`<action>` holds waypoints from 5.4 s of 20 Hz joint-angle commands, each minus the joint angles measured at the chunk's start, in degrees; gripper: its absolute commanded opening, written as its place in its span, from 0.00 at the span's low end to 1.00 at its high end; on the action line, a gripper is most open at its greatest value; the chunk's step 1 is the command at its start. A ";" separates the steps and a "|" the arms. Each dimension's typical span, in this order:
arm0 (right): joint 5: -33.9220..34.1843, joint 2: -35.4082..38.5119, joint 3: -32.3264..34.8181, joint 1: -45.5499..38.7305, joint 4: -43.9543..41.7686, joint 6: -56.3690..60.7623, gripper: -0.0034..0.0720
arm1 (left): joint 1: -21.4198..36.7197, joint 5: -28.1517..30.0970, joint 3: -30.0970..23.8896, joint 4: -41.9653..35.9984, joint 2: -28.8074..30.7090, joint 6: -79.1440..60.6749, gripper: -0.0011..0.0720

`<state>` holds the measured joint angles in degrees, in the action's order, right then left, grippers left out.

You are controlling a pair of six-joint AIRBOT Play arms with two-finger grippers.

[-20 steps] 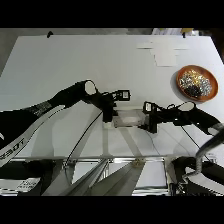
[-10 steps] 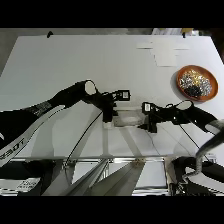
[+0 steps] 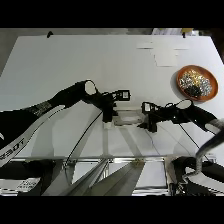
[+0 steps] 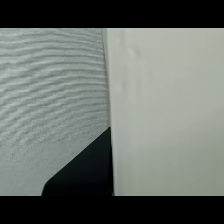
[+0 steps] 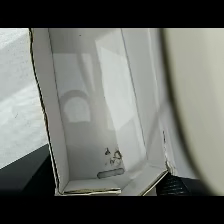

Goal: Fold the box and place the chain.

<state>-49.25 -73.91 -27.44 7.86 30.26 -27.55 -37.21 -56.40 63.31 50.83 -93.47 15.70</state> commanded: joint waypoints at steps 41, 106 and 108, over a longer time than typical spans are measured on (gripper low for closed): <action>0.55 -1.16 -0.04 0.04 2.71 0.66 0.64 | 0.00 -0.83 0.00 -0.15 0.20 2.03 0.05; 0.57 -1.16 -0.04 0.04 2.71 0.63 0.64 | -4.70 -3.37 -10.93 20.00 13.31 26.95 0.02; 0.55 -1.16 -0.04 0.04 2.71 0.66 0.64 | -3.63 -2.58 -12.55 18.53 13.31 22.21 0.03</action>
<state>-48.69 -75.13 -27.51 7.86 32.99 -26.94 -42.48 -59.37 53.56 71.09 -80.18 44.66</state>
